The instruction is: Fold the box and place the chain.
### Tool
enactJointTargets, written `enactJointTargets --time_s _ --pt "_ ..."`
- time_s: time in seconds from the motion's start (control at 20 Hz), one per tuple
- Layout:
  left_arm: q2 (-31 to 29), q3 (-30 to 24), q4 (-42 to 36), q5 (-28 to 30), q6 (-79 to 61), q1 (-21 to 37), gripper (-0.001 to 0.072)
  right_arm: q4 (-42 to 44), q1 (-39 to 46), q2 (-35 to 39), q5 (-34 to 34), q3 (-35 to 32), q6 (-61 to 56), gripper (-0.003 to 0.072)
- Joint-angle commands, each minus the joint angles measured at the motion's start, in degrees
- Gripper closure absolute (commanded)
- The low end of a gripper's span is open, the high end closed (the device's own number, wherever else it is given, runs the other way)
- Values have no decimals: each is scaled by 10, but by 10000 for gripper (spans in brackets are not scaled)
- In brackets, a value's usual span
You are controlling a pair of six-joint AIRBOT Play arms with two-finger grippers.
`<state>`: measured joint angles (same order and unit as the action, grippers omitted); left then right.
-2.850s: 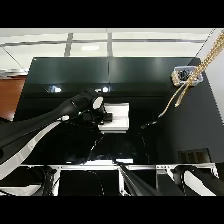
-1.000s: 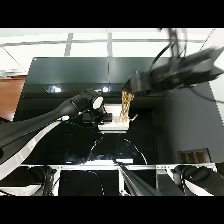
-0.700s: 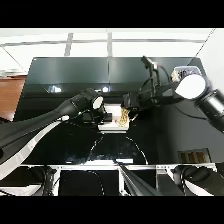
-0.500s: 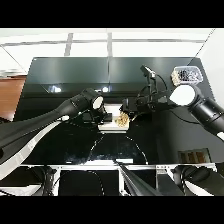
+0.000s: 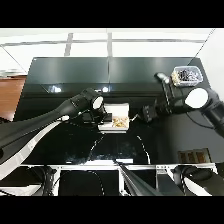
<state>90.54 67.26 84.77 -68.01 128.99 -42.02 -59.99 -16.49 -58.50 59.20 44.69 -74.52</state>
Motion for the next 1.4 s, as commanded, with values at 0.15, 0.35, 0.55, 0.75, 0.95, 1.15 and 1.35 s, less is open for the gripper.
enactJointTargets --time_s 0.15,0.35,0.55,0.75,0.95,1.15,1.35 --pt "0 0 0 -3 0 0 679 14 -38 -8 -239 -137 577 31" --pt "0 0 0 -2 0 0 679 304 -11 -85 -231 -136 917 31" --pt "0 0 0 -2 0 0 679 371 -2 -139 -210 -135 986 32" --pt "0 0 0 -2 0 0 680 370 -17 -145 -253 -129 953 32" --pt "0 0 0 -1 0 0 679 321 -22 -147 -278 -128 875 213" --pt "0 0 0 -2 0 0 679 263 -22 -147 -278 -127 801 214" --pt "0 0 0 -2 0 0 680 263 -22 -142 -271 -127 776 672"
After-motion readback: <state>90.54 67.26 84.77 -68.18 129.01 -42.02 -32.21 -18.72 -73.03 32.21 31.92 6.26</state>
